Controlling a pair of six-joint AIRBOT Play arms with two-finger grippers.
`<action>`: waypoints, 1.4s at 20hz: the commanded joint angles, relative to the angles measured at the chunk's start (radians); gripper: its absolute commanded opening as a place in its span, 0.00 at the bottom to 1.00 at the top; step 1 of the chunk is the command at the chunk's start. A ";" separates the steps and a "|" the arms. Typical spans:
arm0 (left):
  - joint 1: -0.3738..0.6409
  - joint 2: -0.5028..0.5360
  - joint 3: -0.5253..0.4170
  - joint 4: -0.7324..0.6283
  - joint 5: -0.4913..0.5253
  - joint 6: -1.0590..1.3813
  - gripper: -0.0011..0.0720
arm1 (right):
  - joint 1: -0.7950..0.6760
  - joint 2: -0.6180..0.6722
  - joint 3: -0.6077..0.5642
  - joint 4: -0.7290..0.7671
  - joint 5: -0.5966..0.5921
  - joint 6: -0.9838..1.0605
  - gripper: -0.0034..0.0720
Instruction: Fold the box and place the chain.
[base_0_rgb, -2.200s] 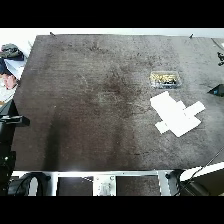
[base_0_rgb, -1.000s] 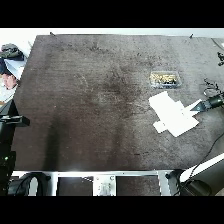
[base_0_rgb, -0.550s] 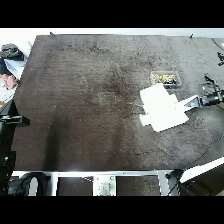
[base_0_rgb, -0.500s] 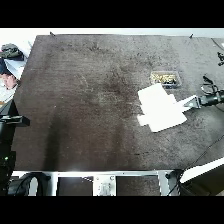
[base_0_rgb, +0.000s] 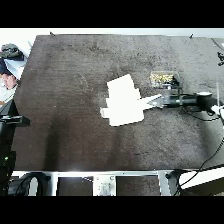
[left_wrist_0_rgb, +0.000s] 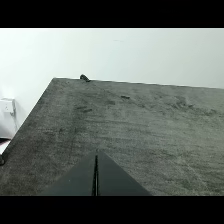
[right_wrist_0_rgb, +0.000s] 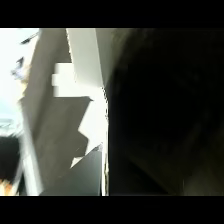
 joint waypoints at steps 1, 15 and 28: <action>0.000 0.000 0.000 0.000 0.000 0.000 0.03 | 0.174 0.090 -0.086 0.068 -0.373 0.108 0.06; 0.000 0.000 0.001 0.000 -0.350 0.024 0.74 | 0.418 0.103 -0.076 0.070 -0.757 0.164 0.06; -0.053 -0.934 0.602 0.022 -0.767 0.086 0.75 | 0.418 0.103 -0.076 0.048 -0.768 0.160 0.06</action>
